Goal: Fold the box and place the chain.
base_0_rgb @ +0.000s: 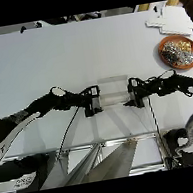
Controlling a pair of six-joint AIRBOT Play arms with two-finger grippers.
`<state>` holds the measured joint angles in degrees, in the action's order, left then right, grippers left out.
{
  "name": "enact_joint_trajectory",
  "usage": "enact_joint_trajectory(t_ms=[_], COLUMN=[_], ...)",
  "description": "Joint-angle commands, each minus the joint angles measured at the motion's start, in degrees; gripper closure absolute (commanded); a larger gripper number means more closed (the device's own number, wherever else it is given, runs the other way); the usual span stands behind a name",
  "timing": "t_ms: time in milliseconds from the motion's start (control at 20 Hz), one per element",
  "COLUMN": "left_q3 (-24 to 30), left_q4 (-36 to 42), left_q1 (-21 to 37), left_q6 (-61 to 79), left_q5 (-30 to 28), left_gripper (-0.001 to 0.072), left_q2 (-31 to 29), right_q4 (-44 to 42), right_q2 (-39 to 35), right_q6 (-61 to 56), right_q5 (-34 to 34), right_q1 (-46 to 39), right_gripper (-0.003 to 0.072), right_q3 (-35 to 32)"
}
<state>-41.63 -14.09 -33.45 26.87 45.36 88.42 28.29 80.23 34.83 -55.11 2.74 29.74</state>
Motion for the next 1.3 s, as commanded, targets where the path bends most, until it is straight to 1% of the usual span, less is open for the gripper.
enact_joint_trajectory(t_ms=[0, 150, 200, 250, 300, 350, 400, 450, 500, 550, 1250], left_q3=[-0.2, -0.6, -0.6, -0.6, -0.6, -0.6, -0.6, -0.6, -0.6, -0.6, -0.6], left_q4=[1.7, 1.9, 1.9, 1.9, 1.9, 1.9, 1.8, 1.8, 1.6, 1.4, 1.2], left_q1=[-0.9, -0.7, -0.7, -0.7, -0.7, -0.7, -0.7, -0.7, -0.7, -0.8, -0.9], left_q6=[1.4, 0.6, 0.6, 0.6, 0.6, 0.6, 0.6, 0.6, 0.6, 0.6, -0.3], left_q5=[-0.6, -0.6, -0.6, -0.5, -0.5, -0.5, -0.5, -0.5, -0.6, -0.7, -0.5], left_gripper=[0.0015, 0.0020, 0.0074, 0.0190, 0.0239, 0.0261, 0.0378, 0.0524, 0.0621, 0.0630, 0.0626], left_q2=[0.2, 0.4, 0.4, 0.4, 0.4, 0.4, 0.4, 0.4, 0.4, 0.4, 0.4], right_q4=[-0.1, -0.1, -0.1, 0.0, -0.1, -0.1, -0.1, -0.1, -0.1, -0.1, -0.1], right_q2=[0.0, 0.0, 0.0, 0.0, 0.0, 0.0, 0.0, 0.0, 0.0, 0.0, 0.0], right_q6=[0.0, 0.0, 0.0, 0.0, 0.0, 0.0, 0.0, 0.0, 0.0, 0.0, 0.0], right_q5=[0.0, 0.0, 0.0, 0.0, 0.0, 0.0, 0.0, 0.0, 0.0, 0.0, 0.0], right_q1=[0.0, 0.0, 0.0, 0.0, 0.0, 0.0, 0.0, 0.0, 0.0, 0.0, 0.0], right_gripper=[0.0369, 0.0369, 0.0369, 0.0369, 0.0369, 0.0369, 0.0369, 0.0369, 0.0369, 0.0369, 0.0369], right_q3=[0.0, 0.0, 0.0, 0.0, 0.0, 0.0, 0.0, 0.0, 0.0, 0.0, 0.0])
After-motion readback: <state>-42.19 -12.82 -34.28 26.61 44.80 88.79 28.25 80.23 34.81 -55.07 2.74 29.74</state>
